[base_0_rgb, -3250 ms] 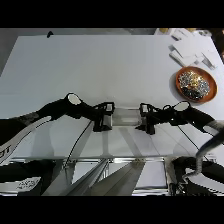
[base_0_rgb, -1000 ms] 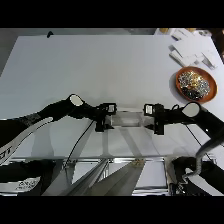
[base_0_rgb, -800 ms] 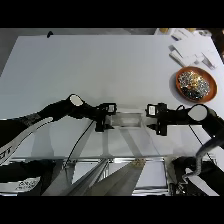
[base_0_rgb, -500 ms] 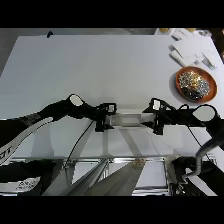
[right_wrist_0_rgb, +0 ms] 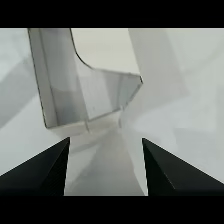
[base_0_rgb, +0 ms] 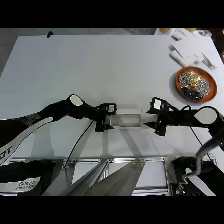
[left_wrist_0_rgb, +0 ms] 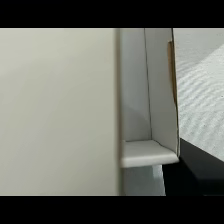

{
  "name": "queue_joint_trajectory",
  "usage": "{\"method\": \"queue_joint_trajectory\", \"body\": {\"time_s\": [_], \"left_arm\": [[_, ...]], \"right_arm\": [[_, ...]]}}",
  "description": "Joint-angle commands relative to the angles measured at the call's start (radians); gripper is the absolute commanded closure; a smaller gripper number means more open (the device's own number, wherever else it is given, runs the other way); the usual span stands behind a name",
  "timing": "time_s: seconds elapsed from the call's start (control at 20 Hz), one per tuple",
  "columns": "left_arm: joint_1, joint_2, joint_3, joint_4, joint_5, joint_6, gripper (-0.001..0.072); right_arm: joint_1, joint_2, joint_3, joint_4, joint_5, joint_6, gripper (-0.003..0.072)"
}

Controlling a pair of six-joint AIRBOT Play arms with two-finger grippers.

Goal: Fold the box and place the chain.

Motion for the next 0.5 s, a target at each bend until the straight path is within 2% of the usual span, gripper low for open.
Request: {"method": "queue_joint_trajectory", "body": {"time_s": [0.0,0.15,0.2,0.25,0.45], "left_arm": [[-0.001,-0.001,0.000,0.000,0.000,0.001,0.0559],[-0.001,-0.001,0.000,0.000,0.000,0.001,0.0559],[-0.001,-0.001,0.000,0.000,0.000,0.001,0.0559],[-0.001,-0.001,0.000,0.000,0.000,0.001,0.0559],[-0.001,-0.001,0.000,0.000,0.000,0.001,0.0559]], "right_arm": [[0.000,0.001,0.000,-0.138,-0.042,0.171,0.0349],[0.000,-0.077,-0.002,-0.145,-0.054,0.185,0.0343],[0.000,-0.106,-0.002,-0.140,-0.060,0.184,0.0301],[0.000,-0.133,-0.002,-0.135,-0.074,0.185,0.0192],[0.000,-0.153,-0.002,-0.134,-0.105,0.185,0.0063]]}}
